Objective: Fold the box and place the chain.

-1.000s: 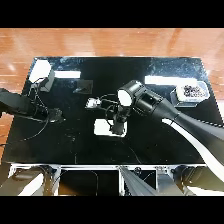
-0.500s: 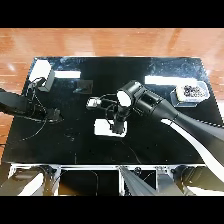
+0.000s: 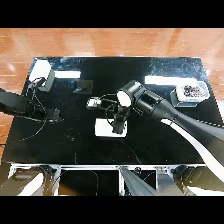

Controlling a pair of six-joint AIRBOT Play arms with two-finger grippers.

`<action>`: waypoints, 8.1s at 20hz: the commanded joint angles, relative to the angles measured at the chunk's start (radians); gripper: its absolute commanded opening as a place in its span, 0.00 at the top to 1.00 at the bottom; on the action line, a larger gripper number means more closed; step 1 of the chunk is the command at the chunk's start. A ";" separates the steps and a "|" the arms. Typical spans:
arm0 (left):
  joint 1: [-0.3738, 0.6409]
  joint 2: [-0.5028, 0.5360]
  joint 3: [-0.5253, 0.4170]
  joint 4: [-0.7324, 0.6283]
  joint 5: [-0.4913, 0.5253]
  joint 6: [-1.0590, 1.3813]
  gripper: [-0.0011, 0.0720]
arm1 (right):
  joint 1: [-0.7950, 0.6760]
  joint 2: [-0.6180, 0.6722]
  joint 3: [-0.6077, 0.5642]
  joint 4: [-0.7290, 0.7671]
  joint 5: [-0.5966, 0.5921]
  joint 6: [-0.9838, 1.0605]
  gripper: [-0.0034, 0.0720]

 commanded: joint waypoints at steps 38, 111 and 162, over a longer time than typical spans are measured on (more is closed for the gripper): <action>0.001 0.000 0.000 0.018 -0.008 0.040 0.35 | 0.011 0.035 -0.108 -0.055 -0.096 -0.163 0.03; -0.098 0.000 0.000 0.001 -0.203 0.014 0.35 | 0.107 0.022 -0.055 -0.152 -0.075 0.019 0.33; -0.098 0.000 0.000 0.001 -0.195 0.014 0.35 | 0.148 0.041 -0.052 -0.261 -0.045 0.119 0.86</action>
